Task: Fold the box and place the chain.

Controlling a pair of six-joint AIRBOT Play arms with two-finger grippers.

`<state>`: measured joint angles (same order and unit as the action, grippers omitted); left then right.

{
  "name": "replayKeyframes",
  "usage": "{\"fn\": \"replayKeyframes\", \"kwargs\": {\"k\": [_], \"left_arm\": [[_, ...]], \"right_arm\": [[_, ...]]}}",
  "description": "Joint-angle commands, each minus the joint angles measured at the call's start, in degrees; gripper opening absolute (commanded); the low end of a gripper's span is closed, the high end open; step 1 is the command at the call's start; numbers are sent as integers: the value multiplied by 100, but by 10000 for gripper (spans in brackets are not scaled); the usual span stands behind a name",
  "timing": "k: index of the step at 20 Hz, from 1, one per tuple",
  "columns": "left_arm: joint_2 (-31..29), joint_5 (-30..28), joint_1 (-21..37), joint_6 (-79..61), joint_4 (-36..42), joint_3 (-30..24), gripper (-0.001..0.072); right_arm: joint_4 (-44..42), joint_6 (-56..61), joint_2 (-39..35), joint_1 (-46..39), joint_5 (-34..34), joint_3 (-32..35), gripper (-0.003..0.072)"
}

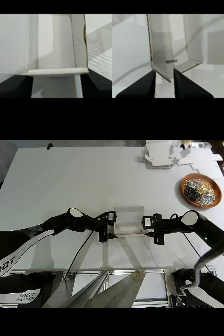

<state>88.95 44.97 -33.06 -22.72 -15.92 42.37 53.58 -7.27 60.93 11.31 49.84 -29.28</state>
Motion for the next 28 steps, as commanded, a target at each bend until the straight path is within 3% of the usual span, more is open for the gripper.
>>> {"fn": "replayKeyframes", "kwargs": {"k": [1,4,6,11,13,15,22,28], "left_arm": [[2,26,0,-17,-15,-2,208],[2,26,0,-17,-15,-2,208],[2,26,0,-17,-15,-2,208],[2,26,0,-17,-15,-2,208],[2,24,0,-17,-15,-2,209],[2,26,0,-17,-15,-2,208],[2,24,0,-17,-15,-2,208],[2,24,0,-15,-15,-2,208]], "right_arm": [[332,9,-24,-2,-72,2,225],[960,299,-118,-2,-59,2,243],[627,271,-120,0,-85,2,299],[61,225,-92,-2,-264,2,297],[59,197,-72,0,-275,2,272],[-7,20,-63,0,-249,2,179],[-151,-372,-59,0,-376,4,179],[-695,-820,-9,-2,-55,243,179]]}}
